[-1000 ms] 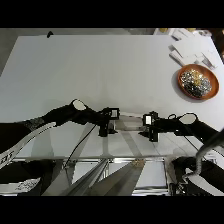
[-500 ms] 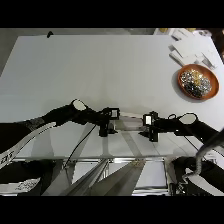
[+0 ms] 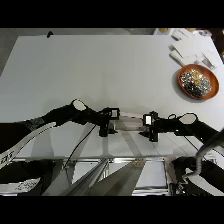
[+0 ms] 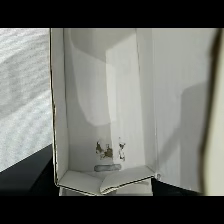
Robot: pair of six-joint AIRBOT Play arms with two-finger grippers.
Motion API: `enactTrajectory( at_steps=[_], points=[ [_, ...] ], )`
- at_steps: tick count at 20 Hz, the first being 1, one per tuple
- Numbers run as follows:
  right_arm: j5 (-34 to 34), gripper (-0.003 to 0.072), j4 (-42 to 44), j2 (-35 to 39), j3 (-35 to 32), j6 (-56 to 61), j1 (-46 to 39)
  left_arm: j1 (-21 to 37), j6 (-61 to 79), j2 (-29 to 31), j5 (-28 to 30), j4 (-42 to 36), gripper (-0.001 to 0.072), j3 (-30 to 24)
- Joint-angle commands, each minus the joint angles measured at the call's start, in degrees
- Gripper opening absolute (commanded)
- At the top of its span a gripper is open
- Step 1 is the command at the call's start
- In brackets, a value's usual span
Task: Fold the box and place the chain.
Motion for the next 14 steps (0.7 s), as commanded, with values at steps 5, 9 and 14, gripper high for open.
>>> enactTrajectory(
  at_steps=[5,9,14],
  points=[
    [-0.6,0.0343,-0.4,0.0,0.0,0.1,0.0,0.0,0.0,0.0,0.0,0.0,0.0271,0.0],
    [-1.7,0.0697,-2.2,1.1,0.0,2.3,0.0,0.0,0.0,0.0,0.0,0.0,0.0271,0.0],
    [-1.4,0.0691,-14.8,8.3,0.0,17.3,0.0,0.0,0.0,0.0,0.0,0.0,0.0271,0.0]
  ],
)
